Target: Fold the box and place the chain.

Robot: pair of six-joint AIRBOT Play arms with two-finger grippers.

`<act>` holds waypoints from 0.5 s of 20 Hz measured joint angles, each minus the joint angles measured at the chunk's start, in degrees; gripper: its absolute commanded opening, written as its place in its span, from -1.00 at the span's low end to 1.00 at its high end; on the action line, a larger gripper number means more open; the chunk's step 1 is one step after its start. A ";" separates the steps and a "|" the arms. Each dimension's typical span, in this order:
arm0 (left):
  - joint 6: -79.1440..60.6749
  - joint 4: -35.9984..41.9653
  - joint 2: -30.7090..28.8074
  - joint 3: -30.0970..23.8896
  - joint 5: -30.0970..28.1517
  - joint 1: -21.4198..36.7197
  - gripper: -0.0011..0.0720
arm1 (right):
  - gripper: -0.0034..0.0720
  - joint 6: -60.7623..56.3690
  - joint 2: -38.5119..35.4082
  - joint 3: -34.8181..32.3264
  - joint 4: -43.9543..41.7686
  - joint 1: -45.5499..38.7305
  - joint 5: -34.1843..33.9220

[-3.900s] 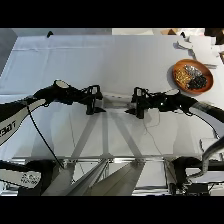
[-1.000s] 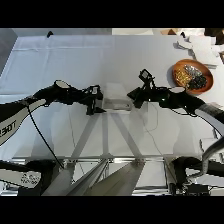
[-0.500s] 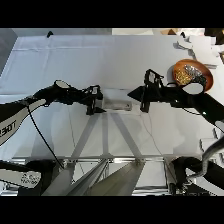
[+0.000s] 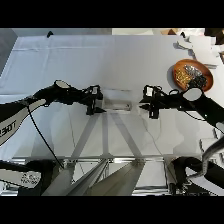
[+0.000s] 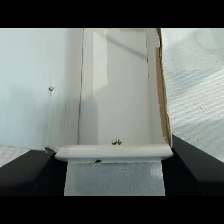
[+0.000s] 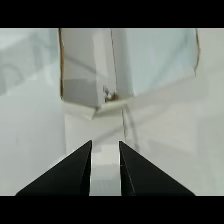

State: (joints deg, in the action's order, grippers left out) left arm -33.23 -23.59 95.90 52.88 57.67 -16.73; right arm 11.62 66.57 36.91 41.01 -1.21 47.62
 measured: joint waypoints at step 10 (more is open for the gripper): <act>0.00 0.00 0.00 0.00 0.00 0.00 -0.10 | -0.38 14.84 7.21 -0.13 -10.64 0.28 -1.20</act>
